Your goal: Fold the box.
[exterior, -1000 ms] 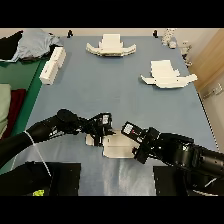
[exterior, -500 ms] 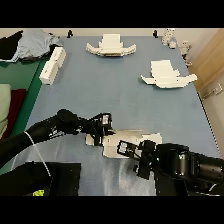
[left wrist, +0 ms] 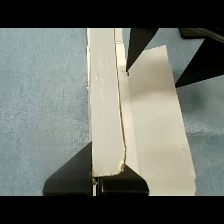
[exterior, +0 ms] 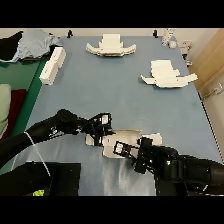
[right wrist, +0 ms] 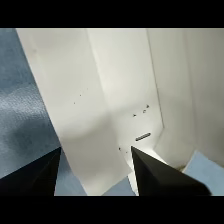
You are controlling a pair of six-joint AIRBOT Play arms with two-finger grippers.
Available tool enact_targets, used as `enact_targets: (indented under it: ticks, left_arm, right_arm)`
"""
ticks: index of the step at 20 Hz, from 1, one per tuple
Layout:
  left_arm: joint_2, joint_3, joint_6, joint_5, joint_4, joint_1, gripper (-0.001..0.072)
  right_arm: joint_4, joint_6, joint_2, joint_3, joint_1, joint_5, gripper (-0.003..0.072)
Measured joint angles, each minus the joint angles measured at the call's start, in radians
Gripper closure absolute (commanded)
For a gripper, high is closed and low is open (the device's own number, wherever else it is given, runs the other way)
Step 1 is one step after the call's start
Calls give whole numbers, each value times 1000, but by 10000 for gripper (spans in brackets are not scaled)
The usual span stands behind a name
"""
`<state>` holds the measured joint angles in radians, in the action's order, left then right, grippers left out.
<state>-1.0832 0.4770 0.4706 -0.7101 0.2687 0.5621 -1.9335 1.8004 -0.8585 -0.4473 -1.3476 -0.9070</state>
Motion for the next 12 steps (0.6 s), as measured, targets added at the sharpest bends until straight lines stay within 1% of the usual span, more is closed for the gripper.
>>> enact_targets:
  ticks: [9, 10, 11, 12]
  left_arm:
    - [0, 0, 0, 1, 0, 0, 695]
    - [0, 0, 0, 1, 0, 0, 696]
    - [0, 0, 0, 1, 0, 0, 695]
    - [0, 0, 0, 1, 0, 0, 696]
  right_arm:
    - [-113, 262, 31, -56, -2, -92, 16]
    - [-123, 281, 34, -58, -2, -101, 9]
    - [-130, 298, 35, -60, -2, -110, -30]
    - [-135, 309, 37, -61, -2, -121, -33]
